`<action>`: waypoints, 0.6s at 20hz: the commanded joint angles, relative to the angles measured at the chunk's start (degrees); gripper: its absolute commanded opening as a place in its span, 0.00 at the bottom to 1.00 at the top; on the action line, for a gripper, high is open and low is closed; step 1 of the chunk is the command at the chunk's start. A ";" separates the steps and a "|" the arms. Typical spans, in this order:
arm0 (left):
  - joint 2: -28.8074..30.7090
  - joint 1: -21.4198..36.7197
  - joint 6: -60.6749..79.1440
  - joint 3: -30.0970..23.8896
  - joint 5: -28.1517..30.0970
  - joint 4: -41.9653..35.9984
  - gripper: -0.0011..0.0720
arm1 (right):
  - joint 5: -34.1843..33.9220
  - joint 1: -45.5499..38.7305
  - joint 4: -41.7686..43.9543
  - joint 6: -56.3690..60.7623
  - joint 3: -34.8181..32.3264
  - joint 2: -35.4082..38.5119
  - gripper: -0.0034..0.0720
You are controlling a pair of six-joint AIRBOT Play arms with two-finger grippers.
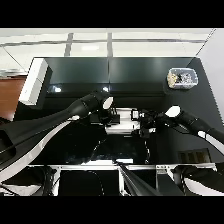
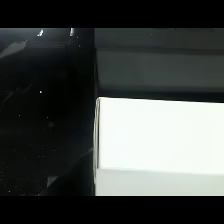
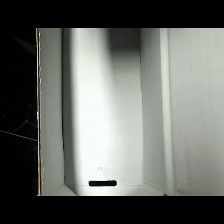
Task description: Fold the box and place the chain.
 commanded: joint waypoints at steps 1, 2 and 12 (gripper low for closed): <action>-0.04 0.04 0.17 -0.04 0.22 0.17 0.06 | -0.13 -0.02 -0.17 2.40 0.07 0.39 0.97; -0.04 0.02 0.17 -0.04 0.07 0.55 0.06 | 0.33 -0.04 -0.92 3.82 0.13 1.51 0.98; -0.04 -0.17 0.20 -0.04 -0.02 0.81 0.06 | 4.63 -2.38 -11.80 5.81 0.11 10.78 0.78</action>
